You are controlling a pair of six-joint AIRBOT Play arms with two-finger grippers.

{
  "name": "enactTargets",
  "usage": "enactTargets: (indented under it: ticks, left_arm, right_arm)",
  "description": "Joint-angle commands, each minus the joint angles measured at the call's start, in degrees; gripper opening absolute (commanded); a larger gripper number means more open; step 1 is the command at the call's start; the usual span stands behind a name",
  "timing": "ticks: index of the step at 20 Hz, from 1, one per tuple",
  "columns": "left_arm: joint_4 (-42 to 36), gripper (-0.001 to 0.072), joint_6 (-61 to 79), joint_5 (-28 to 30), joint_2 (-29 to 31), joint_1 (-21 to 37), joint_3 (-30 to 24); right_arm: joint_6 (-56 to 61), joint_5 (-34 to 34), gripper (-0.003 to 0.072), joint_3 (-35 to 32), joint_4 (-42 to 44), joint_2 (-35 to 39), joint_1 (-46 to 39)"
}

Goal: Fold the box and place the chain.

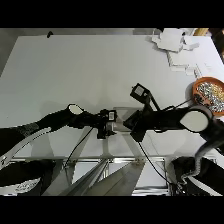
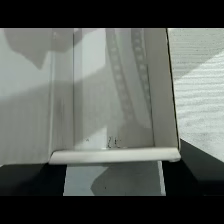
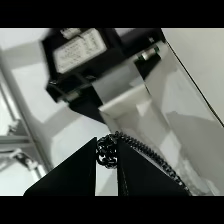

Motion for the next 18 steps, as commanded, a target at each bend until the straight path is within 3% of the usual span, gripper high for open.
enactTargets:
  ticks: [1,3,4,7,11,14,16,18]
  left_arm:
    - [0.00,0.0334,0.02,0.02,0.00,0.00,0.00]
    - [0.00,0.0334,0.02,0.02,0.00,0.00,0.00]
    - [0.00,0.0334,0.02,0.02,0.00,0.00,0.00]
    - [0.00,0.0334,0.02,0.02,0.00,0.00,0.00]
    - [0.00,0.0334,0.02,0.02,0.00,0.00,0.00]
    - [0.00,0.0334,0.02,0.00,0.00,0.00,0.00]
    - [0.00,0.0334,0.02,0.02,0.00,0.00,0.00]
    - [0.00,0.0334,0.02,0.02,0.00,0.00,0.00]
  right_arm:
    - [1.18,-0.81,0.0072,0.00,-4.66,-6.32,0.55]
    - [0.96,-0.74,0.0284,0.07,-5.29,-7.08,0.52]
    - [0.90,-0.13,0.0344,0.24,-6.62,-6.03,0.39]
    - [-8.79,8.17,0.0334,0.87,-9.09,0.24,-4.22]
    - [-41.22,21.33,0.0332,0.81,-17.29,6.29,-17.07]
    - [-50.31,18.53,0.0303,-1.07,-19.45,5.33,-25.27]
    - [-52.70,13.70,0.0235,-2.95,-19.65,2.91,-28.09]
    - [-53.53,7.82,0.0213,-4.00,-21.22,-0.55,-28.63]
